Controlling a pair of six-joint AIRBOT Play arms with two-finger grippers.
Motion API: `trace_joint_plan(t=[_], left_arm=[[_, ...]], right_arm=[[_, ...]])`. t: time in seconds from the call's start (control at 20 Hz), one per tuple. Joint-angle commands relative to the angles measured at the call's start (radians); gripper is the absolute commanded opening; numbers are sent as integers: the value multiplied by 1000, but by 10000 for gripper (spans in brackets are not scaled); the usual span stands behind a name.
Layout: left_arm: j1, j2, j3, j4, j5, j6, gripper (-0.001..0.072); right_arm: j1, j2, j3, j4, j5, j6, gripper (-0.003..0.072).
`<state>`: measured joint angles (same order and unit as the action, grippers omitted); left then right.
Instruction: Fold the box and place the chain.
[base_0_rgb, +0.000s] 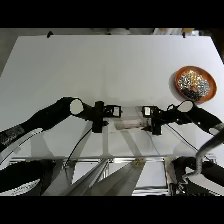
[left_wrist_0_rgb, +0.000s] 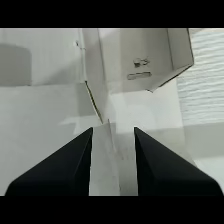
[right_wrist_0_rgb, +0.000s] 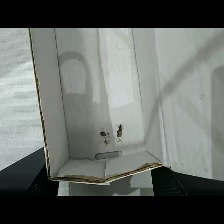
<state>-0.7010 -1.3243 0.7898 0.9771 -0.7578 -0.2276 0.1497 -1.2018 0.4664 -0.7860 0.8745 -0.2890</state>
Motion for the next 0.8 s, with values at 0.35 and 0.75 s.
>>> trace_joint_plan(t=[0.35,0.75], left_arm=[[-65,-20,0,-100,31,46,252],[-96,-57,0,-206,161,44,168]], right_arm=[[0,0,0,0,0,0,438],[0,0,0,0,0,0,438]])
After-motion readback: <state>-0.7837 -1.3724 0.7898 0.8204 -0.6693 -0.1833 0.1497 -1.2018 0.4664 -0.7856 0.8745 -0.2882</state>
